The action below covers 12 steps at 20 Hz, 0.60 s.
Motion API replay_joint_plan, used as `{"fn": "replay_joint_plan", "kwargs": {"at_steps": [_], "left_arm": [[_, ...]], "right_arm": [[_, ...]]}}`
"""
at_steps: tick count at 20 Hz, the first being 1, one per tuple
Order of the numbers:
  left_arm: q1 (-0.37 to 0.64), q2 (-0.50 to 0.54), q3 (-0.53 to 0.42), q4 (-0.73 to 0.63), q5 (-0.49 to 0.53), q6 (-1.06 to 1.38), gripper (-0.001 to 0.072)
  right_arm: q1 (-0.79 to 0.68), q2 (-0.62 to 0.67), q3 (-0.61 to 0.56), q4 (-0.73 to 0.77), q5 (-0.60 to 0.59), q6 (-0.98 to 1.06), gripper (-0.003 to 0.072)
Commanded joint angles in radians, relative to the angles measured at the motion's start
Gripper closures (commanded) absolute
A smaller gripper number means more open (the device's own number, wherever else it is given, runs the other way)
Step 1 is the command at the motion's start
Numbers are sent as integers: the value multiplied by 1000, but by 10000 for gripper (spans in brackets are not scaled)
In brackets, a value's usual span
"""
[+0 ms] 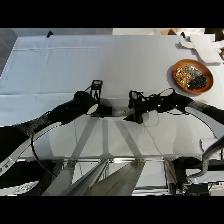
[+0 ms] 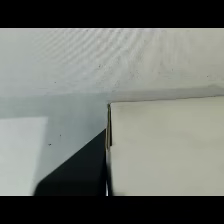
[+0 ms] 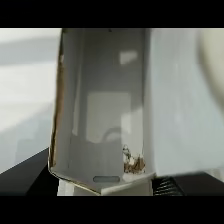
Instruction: Fold the box and place the chain.
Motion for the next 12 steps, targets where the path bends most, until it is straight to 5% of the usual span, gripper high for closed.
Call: {"fn": "replay_joint_plan", "kwargs": {"at_steps": [1,2,3,7,12], "left_arm": [[8,19,0,-13,9,-9,208],[17,34,1,-19,7,-8,60],[32,56,0,-45,-6,3,44],[116,175,0,-242,-90,259,46],[239,290,0,-502,-317,887,57]], "right_arm": [[0,1,0,3,5,3,180],[0,1,0,3,6,3,180],[0,1,0,3,6,3,180],[0,1,0,3,6,3,180],[0,1,0,3,6,3,180]]}}
